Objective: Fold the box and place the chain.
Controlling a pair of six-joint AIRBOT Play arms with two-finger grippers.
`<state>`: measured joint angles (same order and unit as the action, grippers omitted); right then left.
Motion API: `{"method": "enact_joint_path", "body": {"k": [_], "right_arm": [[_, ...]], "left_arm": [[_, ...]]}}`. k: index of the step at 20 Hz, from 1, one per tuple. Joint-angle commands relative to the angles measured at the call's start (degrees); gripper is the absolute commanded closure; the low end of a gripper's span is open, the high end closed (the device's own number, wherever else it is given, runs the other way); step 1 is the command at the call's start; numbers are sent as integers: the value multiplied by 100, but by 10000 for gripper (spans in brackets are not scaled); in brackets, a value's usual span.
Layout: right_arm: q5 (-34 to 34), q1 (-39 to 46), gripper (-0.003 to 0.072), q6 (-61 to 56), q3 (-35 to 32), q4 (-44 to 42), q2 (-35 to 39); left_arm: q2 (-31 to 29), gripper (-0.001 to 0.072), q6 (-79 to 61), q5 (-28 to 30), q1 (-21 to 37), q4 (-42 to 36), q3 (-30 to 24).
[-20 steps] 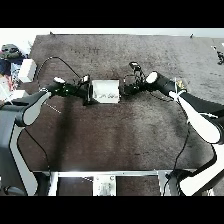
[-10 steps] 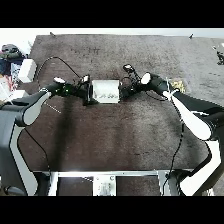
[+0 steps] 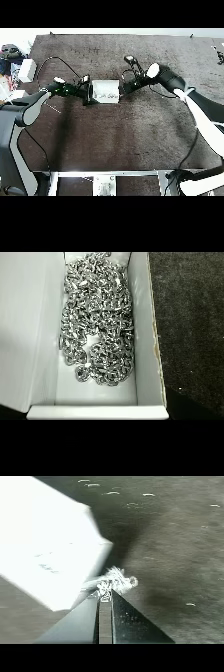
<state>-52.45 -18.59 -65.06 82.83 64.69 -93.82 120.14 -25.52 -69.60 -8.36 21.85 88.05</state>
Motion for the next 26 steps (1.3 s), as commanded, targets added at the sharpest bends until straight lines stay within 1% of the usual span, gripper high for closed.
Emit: {"method": "enact_joint_path", "body": {"k": [1,4,7,8,9,10,15,16,17,19,20,22,24,26], "right_arm": [[-98,-267,671,-28,2,-219,645],[81,-713,672,-26,107,-256,804],[431,-966,670,-31,118,-96,649],[518,-964,655,-46,118,-37,566],[579,-935,442,-50,118,-11,485],[667,-896,402,-50,118,9,431],[1226,-651,406,9,125,201,483],[1311,-553,421,103,131,195,516],[1362,-431,496,105,179,195,514],[1316,-188,503,535,367,20,428],[1235,-68,534,905,487,-240,343],[704,205,534,1700,890,-876,-7],[-7,461,534,2918,1204,-1808,-426],[-549,688,534,3869,1294,-2870,-756]], "left_arm": [[0,479,0,0,0,2,-2],[0,479,0,0,0,2,-2],[0,479,0,0,0,2,-2],[0,479,0,-4,0,2,-2],[0,479,0,0,0,2,-2],[0,479,0,0,0,2,-2],[0,479,0,-2,0,2,-2],[0,479,0,-2,0,2,-2],[0,479,0,-2,0,2,-2],[0,479,0,-2,0,2,-2],[0,479,0,0,0,2,-2],[0,479,0,-2,0,2,-2],[0,479,0,-2,0,2,-2],[0,479,0,-2,0,2,-2]]}}
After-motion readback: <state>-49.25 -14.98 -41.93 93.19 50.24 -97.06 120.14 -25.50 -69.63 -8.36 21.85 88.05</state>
